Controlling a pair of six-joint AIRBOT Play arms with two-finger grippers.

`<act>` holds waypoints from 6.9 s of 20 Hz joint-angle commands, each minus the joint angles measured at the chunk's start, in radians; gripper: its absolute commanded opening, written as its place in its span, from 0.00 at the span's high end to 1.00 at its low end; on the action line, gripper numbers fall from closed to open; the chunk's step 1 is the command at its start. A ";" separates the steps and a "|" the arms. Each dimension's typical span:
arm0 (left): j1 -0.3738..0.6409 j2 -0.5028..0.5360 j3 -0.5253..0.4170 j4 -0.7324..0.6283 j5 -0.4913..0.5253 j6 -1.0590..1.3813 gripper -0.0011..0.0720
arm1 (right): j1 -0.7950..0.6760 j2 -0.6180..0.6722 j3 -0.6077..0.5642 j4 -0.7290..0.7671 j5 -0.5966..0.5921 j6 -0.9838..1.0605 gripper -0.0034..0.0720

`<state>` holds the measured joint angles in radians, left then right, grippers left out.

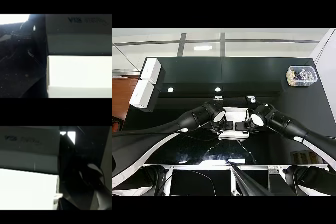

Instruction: Fold the box and place the chain.

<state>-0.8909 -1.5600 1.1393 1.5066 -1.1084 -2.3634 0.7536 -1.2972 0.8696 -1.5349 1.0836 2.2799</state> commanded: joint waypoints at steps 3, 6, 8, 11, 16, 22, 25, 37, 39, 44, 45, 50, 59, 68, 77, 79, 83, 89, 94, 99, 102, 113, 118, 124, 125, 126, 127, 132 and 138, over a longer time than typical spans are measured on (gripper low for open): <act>0.001 -0.001 0.000 0.000 0.001 0.000 0.94 | 0.003 -0.021 0.002 0.016 -0.009 0.017 0.69; 0.001 -0.001 0.000 0.000 0.001 0.000 0.94 | 0.003 -0.022 0.002 0.015 -0.019 0.017 0.77; 0.001 -0.001 0.000 0.000 0.001 0.000 0.94 | 0.003 -0.022 0.002 0.015 -0.038 0.017 0.85; 0.001 -0.001 0.000 0.000 0.000 0.000 0.94 | 0.003 -0.022 0.002 0.012 -0.048 0.017 0.89; 0.001 -0.001 0.000 0.000 0.001 0.000 0.94 | 0.003 -0.022 0.002 0.011 -0.031 0.017 0.88; 0.001 -0.001 0.000 0.000 0.000 0.000 0.94 | 0.003 -0.021 0.002 0.011 -0.037 0.008 0.89; 0.001 -0.001 0.000 0.000 0.000 0.000 0.94 | 0.003 -0.021 0.002 0.012 -0.039 0.006 0.88; 0.001 -0.001 0.000 0.000 0.000 0.000 0.94 | -0.006 0.166 0.004 0.013 -0.017 -0.044 0.38; 0.001 -0.001 0.000 0.000 -0.001 0.000 0.94 | -0.038 0.251 0.004 -0.011 0.018 -0.063 0.38; 0.001 -0.001 0.000 0.000 0.000 0.000 0.94 | -0.203 0.382 0.004 -0.381 0.187 -0.117 0.38; 0.001 -0.001 0.000 0.000 0.000 0.000 0.94 | -0.261 0.380 0.002 -0.472 0.177 -0.148 0.38; 0.001 -0.001 0.000 0.000 0.000 0.000 0.94 | -0.634 0.316 -0.011 -0.538 -0.279 -0.179 0.00; 0.001 -0.001 0.000 0.000 -0.001 0.000 0.94 | -0.975 -0.318 0.676 -0.173 -0.153 -0.284 0.00; 0.001 -0.001 0.000 0.000 -0.005 0.000 0.94 | -1.036 -0.650 0.975 -0.144 -0.058 -0.449 0.10; 0.001 -0.001 -0.001 0.000 -0.004 0.000 0.94 | -1.051 -0.713 0.976 -0.145 -0.170 -0.470 0.24; 0.001 -0.001 -0.001 0.000 -0.004 0.000 0.94 | -1.051 -0.729 0.976 -0.145 -0.166 -0.469 0.25; 0.001 -0.001 -0.001 0.000 -0.005 0.000 0.94 | -1.051 -0.734 1.001 -0.141 -0.114 -0.471 0.88; 0.001 -0.001 -0.001 0.000 -0.005 0.000 0.94 | -1.051 -0.663 1.183 -0.141 0.074 -0.610 0.89; 0.001 -0.001 0.000 -0.001 -0.004 0.000 0.94 | -1.060 -0.426 1.192 -0.088 0.064 -0.742 0.89; 0.001 -0.001 0.000 0.000 -0.003 0.000 0.94 | -1.067 -0.172 1.191 0.045 0.129 -0.770 0.89; 0.001 -0.001 0.000 0.000 0.000 0.000 0.94 | -1.065 -0.047 1.180 0.179 0.254 -0.769 0.89; 0.001 -0.001 -0.001 0.000 -0.001 0.000 0.94 | -0.818 0.283 1.059 0.364 0.595 -0.791 0.89; 0.001 -0.001 -0.001 0.000 0.000 0.000 0.94 | -0.632 0.285 1.042 0.436 0.756 -0.796 0.89; 0.001 -0.001 -0.001 0.003 0.000 0.000 0.94 | -0.518 0.285 1.040 0.447 0.776 -0.765 0.89; 0.001 -0.001 -0.001 0.003 0.000 0.000 0.94 | -0.513 0.285 1.035 0.455 0.775 -0.765 0.89; 0.001 -0.001 -0.001 0.003 0.000 0.000 0.94 | -0.512 0.285 1.022 0.473 0.775 -0.765 0.89; 0.001 -0.001 -0.001 0.003 0.000 0.000 0.94 | -0.509 0.285 0.995 0.499 0.775 -0.765 0.89; 0.001 -0.001 -0.001 0.003 0.000 0.000 0.94 | -0.420 0.284 0.772 0.533 0.653 -0.774 0.89; 0.001 -0.001 -0.001 0.003 0.000 0.000 0.94 | -0.321 0.282 0.452 0.533 0.332 -0.808 0.89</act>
<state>-0.8906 -1.5600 1.1389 1.5101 -1.1088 -2.3642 0.3958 -1.0142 1.4521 -1.0065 1.5879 1.4895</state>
